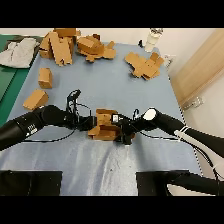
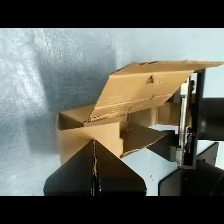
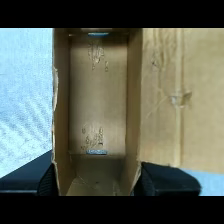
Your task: Fold the box.
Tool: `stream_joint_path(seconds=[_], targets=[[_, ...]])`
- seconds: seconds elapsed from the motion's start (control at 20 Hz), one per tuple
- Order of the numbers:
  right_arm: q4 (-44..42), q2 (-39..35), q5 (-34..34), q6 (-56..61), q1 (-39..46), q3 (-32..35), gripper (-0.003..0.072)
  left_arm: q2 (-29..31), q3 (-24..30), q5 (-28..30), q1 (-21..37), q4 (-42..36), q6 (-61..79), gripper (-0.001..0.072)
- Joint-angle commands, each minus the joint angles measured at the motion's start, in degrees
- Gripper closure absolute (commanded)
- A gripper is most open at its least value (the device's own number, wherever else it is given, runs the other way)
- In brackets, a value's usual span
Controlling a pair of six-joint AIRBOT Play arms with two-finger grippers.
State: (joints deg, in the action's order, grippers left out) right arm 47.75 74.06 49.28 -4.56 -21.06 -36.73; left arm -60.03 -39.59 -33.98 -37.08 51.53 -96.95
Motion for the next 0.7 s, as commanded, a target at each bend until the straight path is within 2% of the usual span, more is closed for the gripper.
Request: stream_joint_path(seconds=[0.0,0.1,0.3,0.35,0.5,0.65], targets=[[0.0,0.02,0.0,0.02,-0.07,0.02,0.0165,2.82,-1.77,-1.29,-0.68,4.35,-3.43,0.0696],[0.0,0.02,0.0,0.02,-0.07,0.02,0.0165,5.31,-1.77,-3.61,-0.09,8.87,-7.65,0.0696],[0.0,0.02,0.0,0.02,-0.07,0.02,0.0165,5.92,-0.92,-13.14,3.87,33.92,-29.42,0.0695],[0.0,0.02,0.0,0.02,-0.07,0.02,0.0165,5.51,-0.35,-13.9,5.29,36.94,-32.06,0.0695],[0.0,0.02,0.0,0.02,-0.07,0.02,0.0165,2.71,0.96,-14.36,8.98,37.2,-32.59,0.0696],[0.0,0.02,-0.02,0.02,-0.07,0.02,0.0165,-1.79,0.98,-14.4,7.67,34.58,-32.44,0.0696]])
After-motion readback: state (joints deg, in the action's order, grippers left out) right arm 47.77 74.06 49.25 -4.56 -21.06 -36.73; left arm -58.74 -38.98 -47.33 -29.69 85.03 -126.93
